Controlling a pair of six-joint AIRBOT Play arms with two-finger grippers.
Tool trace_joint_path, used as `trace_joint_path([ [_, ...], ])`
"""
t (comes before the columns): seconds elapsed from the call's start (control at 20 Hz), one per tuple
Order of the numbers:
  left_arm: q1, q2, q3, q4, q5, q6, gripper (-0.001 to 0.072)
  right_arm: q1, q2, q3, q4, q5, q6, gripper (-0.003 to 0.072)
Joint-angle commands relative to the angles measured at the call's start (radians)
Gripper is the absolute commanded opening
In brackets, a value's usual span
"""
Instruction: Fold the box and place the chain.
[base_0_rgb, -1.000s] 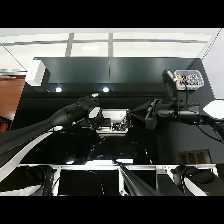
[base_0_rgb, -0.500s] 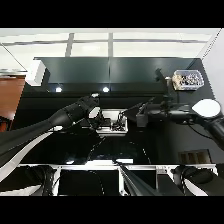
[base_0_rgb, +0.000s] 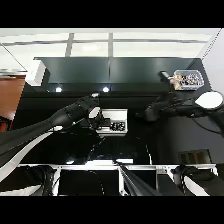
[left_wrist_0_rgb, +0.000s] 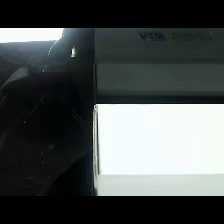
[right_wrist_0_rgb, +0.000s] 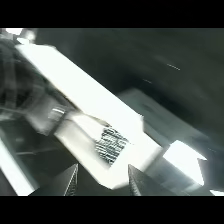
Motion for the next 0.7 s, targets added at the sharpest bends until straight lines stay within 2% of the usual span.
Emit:
trace_joint_path([
  [0.0, 0.0, 0.0, 0.001, 0.001, 0.026, 0.015, 0.0029, -0.193, 0.038, 0.012, -0.078, 0.181, 0.033, 0.0364],
  [0.1, 0.0, 0.0, 0.01, -0.005, 0.039, -0.028, 0.0031, -0.228, 0.04, 0.011, -0.079, 0.22, 0.033, 0.0364],
  [0.15, -0.001, 0.0, 0.021, -0.004, 0.038, -0.033, 0.0117, -0.227, 0.04, 0.011, -0.079, 0.217, 0.032, 0.0364],
  [0.2, -0.001, 0.0, 0.036, -0.003, 0.03, -0.034, 0.0394, -0.224, 0.04, 0.011, -0.078, 0.207, 0.032, 0.0364],
  [0.25, -0.001, 0.0, 0.052, -0.002, 0.018, -0.035, 0.0585, -0.223, 0.04, 0.011, -0.078, 0.199, 0.032, 0.0365],
  [0.3, -0.001, 0.002, 0.071, 0.003, -0.005, -0.031, 0.0632, -0.223, 0.04, 0.011, -0.079, 0.191, 0.032, 0.0365],
  [0.45, -0.018, 0.063, 0.094, 0.064, -0.067, 0.108, 0.0632, -0.223, 0.04, 0.011, -0.09, 0.185, 0.032, 0.0364],
  [0.55, -0.04, 0.144, 0.087, 0.194, -0.158, 0.177, 0.0628, -0.223, 0.04, 0.011, -0.129, 0.184, 0.032, 0.0365],
  [0.65, -0.038, 0.251, 0.035, 0.296, -0.216, 0.255, 0.0621, -0.223, 0.04, 0.011, -0.166, 0.187, 0.032, 0.0365],
])
